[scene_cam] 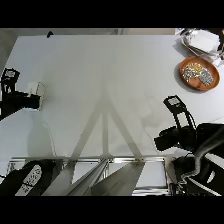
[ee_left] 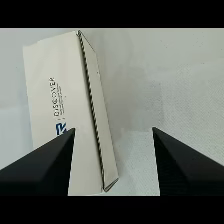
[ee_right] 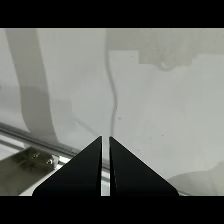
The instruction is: Fold the box and place the chain.
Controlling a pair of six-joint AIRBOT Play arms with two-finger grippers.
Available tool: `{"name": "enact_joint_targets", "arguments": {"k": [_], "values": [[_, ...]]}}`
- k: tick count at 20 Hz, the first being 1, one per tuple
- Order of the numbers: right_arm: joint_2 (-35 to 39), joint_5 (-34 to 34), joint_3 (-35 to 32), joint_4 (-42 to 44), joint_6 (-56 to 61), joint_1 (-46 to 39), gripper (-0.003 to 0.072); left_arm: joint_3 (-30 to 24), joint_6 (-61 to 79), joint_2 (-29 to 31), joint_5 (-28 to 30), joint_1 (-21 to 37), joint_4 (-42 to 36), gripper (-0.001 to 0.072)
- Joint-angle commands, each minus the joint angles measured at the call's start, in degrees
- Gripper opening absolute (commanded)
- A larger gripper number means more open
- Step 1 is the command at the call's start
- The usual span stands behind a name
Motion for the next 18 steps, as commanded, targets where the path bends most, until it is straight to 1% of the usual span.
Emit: {"name": "enact_joint_targets", "arguments": {"k": [1,8,11,12,13,14,16,17,18], "values": [[-0.02,0.00,0.02,0.02,0.02,0.02,0.0058,0.04,0.04,-0.07,0.07,-0.04,0.11,0.0516],[-0.02,0.00,0.02,0.02,0.02,0.02,0.0058,0.02,0.04,-0.07,0.07,-0.04,0.11,0.0516],[-0.02,0.00,0.02,0.02,0.02,0.02,0.0058,0.04,0.02,-0.07,0.15,-0.04,2.03,0.0521],[-0.02,0.00,0.02,0.02,0.02,0.02,0.0058,0.02,0.02,-0.07,0.52,-0.04,2.97,0.0571],[-0.02,0.00,0.02,0.02,0.02,0.02,0.0058,0.04,0.02,-0.07,1.25,-0.04,3.54,0.0644],[-0.02,0.00,0.02,0.02,0.02,0.02,0.0058,0.04,0.02,-0.04,1.81,-0.02,3.52,0.0658],[-0.02,0.00,0.02,0.02,0.02,0.02,0.0058,0.04,0.02,-0.04,2.08,0.02,3.74,0.0663],[-0.02,0.00,0.02,0.02,0.02,0.02,0.0058,0.04,0.02,-0.04,2.47,0.04,4.66,0.0703],[-0.02,0.00,0.02,0.02,0.02,0.02,0.0058,0.04,0.00,-0.04,3.26,0.04,6.14,0.0702]]}}
